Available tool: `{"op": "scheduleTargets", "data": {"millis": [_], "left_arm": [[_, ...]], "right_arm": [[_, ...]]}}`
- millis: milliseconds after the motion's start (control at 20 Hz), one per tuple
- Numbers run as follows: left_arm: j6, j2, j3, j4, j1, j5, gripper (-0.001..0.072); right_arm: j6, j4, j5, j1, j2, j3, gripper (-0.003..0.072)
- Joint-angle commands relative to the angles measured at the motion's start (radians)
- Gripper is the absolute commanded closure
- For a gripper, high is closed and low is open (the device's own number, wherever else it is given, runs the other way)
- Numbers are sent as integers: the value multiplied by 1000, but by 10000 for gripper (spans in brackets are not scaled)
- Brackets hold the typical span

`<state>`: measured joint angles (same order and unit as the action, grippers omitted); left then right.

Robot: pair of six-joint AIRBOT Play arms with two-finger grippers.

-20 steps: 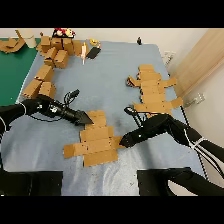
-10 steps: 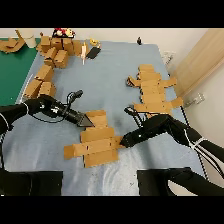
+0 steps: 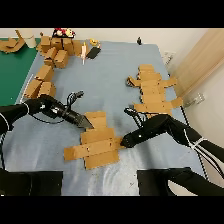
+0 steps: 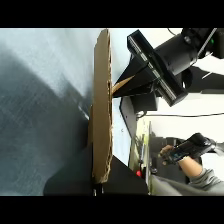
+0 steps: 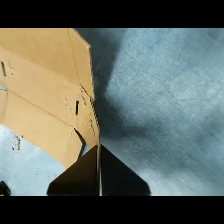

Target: Fold the box.

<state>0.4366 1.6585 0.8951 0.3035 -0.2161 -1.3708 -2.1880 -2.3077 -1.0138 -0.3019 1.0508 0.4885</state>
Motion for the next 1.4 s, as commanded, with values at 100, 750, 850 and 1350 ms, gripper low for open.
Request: {"op": "scheduleTargets", "data": {"millis": [100, 750, 850, 1350], "left_arm": [[-85, -11, 30, -19, -35, 10, 696], [-413, -251, 5, -40, -249, 349, 697], [-510, -295, -70, -77, -284, 432, 697], [-697, -363, -266, -146, -308, 554, 697]], "right_arm": [[66, 32, 46, 4, -1, 12, 423], [607, 457, 8, 184, -131, 329, 471], [615, 441, -14, 184, -140, 329, 682], [618, 407, -14, 183, -129, 327, 679]]}}
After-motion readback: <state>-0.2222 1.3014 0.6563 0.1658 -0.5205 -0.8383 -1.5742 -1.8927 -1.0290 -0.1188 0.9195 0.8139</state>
